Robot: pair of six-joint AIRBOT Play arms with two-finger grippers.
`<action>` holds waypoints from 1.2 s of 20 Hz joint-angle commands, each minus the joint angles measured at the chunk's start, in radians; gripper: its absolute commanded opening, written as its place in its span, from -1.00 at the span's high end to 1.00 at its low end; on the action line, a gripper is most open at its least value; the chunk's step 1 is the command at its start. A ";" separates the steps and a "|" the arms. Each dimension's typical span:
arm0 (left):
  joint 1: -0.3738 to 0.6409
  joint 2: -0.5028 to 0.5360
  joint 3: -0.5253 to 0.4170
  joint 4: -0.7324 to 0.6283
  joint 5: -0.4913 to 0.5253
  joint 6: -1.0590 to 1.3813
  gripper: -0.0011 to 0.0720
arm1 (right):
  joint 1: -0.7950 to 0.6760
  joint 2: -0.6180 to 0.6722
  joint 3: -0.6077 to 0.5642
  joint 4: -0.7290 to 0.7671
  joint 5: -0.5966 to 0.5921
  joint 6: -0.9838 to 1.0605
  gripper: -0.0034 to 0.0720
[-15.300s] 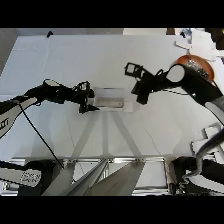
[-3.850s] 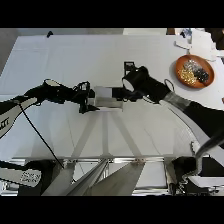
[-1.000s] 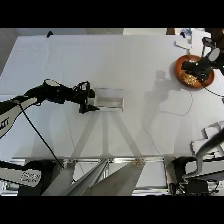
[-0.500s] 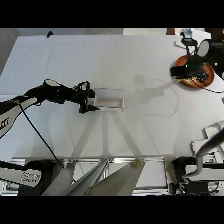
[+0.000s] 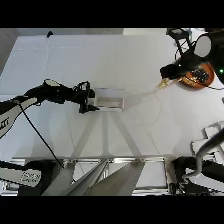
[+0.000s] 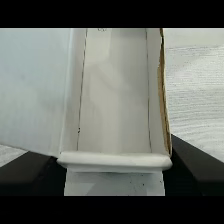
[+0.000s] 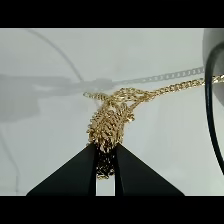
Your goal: Fold the box and place the chain.
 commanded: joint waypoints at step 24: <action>-0.001 0.000 0.000 0.000 0.000 0.000 -0.11 | 0.529 -0.024 -0.092 0.118 -0.361 0.037 0.88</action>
